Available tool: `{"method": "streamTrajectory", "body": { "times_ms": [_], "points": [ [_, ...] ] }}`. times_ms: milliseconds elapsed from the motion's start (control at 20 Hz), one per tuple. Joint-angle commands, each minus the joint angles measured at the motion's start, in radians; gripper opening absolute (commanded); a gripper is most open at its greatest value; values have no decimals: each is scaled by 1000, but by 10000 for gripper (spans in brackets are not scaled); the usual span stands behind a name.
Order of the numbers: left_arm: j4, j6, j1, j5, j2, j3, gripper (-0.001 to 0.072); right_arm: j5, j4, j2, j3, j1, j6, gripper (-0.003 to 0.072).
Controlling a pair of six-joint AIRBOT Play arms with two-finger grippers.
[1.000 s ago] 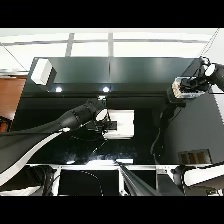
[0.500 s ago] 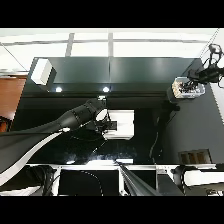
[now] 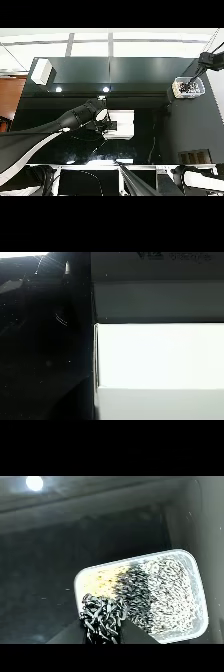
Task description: Fold the box and place the chain.
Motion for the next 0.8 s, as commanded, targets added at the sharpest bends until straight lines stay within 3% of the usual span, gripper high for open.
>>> {"method": "streamTrajectory", "body": {
  "times_ms": [0, 350, 550, 750],
  "points": [
    [0, 0, 1, 1, 0, 1, 28, 50, 84, 85, 29, -1, -48, 11],
    [1, 1, 1, 1, 0, 1, 28, 394, 475, 222, 44, 7, -274, 11],
    [1, 1, 1, 1, 0, 1, 28, 458, 529, 301, -17, 82, -302, 11],
    [0, 1, 1, 0, 0, 1, 28, 529, 626, 338, -148, 217, -368, 12]
  ]
}}
